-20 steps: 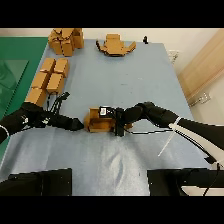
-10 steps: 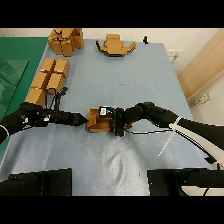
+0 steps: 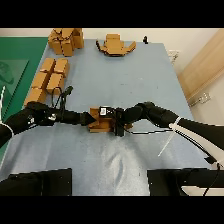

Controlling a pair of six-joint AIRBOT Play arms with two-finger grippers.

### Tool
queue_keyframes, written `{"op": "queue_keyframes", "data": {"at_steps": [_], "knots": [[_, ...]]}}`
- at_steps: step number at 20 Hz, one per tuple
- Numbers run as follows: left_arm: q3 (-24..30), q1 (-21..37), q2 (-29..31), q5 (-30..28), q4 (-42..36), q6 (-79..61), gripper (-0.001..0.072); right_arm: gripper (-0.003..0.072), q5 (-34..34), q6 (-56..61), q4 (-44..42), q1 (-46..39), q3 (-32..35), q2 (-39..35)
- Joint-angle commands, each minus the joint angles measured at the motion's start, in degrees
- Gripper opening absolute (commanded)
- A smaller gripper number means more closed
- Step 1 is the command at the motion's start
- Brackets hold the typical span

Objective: Fold the box.

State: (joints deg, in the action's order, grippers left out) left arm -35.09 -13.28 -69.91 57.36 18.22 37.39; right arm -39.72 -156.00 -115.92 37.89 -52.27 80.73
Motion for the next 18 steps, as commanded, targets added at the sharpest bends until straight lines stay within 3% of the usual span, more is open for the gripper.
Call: {"op": "queue_keyframes", "data": {"at_steps": [1,11,18], "knots": [[-2.1,-3.3,0.0,-2.9,7.7,10.7,0.068,0.0538,0.0,0.0,0.0,0.1,0.0,0.0],[-11.4,-13.5,0.0,-7.6,32.5,42.9,0.068,0.0538,0.0,0.0,0.0,0.1,0.0,0.0],[-12.9,-21.5,-1.0,-7.5,48.3,58.6,0.0678,0.0538,0.0,0.0,0.0,0.1,0.0,0.0]]}}
